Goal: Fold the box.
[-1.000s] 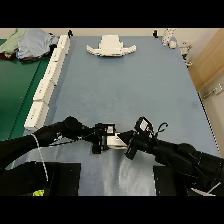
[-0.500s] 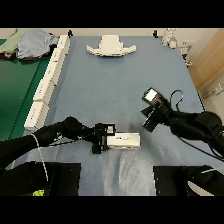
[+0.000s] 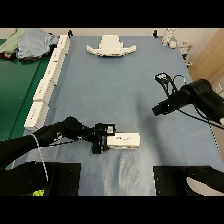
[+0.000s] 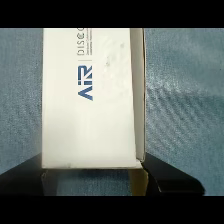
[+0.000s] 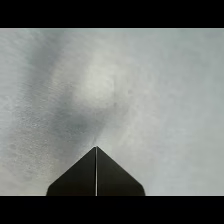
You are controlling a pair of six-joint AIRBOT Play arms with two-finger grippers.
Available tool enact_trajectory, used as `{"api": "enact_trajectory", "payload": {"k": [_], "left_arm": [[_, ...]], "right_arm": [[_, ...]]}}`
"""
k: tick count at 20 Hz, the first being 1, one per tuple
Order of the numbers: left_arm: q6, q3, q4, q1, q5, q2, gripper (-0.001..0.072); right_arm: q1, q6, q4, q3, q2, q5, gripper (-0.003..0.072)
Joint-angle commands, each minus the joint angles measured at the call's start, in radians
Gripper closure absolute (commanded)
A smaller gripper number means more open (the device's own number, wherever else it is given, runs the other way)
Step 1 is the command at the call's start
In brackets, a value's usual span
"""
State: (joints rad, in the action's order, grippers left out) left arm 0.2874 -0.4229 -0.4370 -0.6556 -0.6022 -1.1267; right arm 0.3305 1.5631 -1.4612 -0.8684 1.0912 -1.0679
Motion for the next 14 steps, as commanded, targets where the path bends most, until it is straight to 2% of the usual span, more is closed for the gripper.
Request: {"api": "enact_trajectory", "payload": {"k": [1,6,14], "left_arm": [[0.0,-0.001,0.0,0.001,0.0,0.0,0.0258],[0.0,-0.001,0.0,0.0,0.0,0.0,0.0258],[0.0,-0.003,0.0,0.001,0.001,0.0,0.0258]], "right_arm": [[-0.015,-0.177,-0.005,-0.098,0.141,-0.129,0.0681],[-0.015,-0.243,-0.004,-0.151,0.162,-0.108,0.068],[-0.015,-0.242,-0.004,-0.151,0.163,-0.111,0.0681]]}}
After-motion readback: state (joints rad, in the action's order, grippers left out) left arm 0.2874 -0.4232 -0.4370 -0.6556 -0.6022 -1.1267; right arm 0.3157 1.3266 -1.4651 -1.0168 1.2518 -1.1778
